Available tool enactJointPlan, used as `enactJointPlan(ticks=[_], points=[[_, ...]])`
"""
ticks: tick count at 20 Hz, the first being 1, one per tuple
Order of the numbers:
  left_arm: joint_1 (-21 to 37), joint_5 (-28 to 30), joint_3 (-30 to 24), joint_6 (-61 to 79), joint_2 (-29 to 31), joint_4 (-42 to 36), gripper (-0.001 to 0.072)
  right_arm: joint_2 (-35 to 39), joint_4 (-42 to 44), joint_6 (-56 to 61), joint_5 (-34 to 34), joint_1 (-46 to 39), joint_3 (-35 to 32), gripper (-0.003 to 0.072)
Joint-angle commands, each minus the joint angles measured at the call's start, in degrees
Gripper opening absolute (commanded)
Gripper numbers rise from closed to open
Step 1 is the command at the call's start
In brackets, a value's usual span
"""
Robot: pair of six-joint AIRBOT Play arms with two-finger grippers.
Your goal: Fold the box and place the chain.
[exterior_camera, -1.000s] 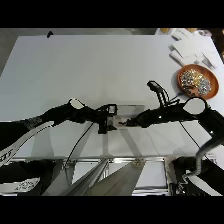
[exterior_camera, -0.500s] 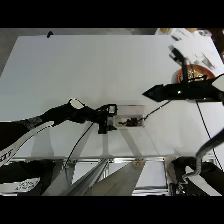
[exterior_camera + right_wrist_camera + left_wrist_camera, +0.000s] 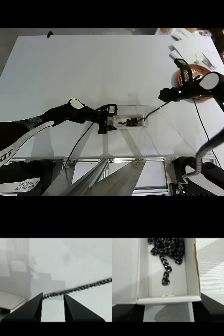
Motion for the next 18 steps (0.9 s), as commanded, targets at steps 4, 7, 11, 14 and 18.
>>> enactJointPlan(ticks=[4,7,11,14,18], points=[[0.0,0.0,0.0,0.0,0.0,0.0,0.0314,-4.5,-5.9,4.4,-5.0,3.6,-4.2,0.0288],[0.0,0.0,0.0,0.0,0.0,0.0,0.0314,-4.8,-10.9,9.1,-8.0,5.5,-5.8,0.0287],[0.0,0.0,0.0,0.0,0.0,0.0,0.0314,-4.8,-14.1,12.9,-10.3,5.6,-6.2,0.0284],[0.0,0.0,0.0,0.0,0.0,0.0,0.0314,-5.9,-15.3,15.2,-10.9,5.6,-6.2,0.0277],[0.0,0.0,0.0,0.0,0.0,0.0,0.0314,-9.0,-16.2,18.1,-10.9,5.6,-6.3,0.0278]])
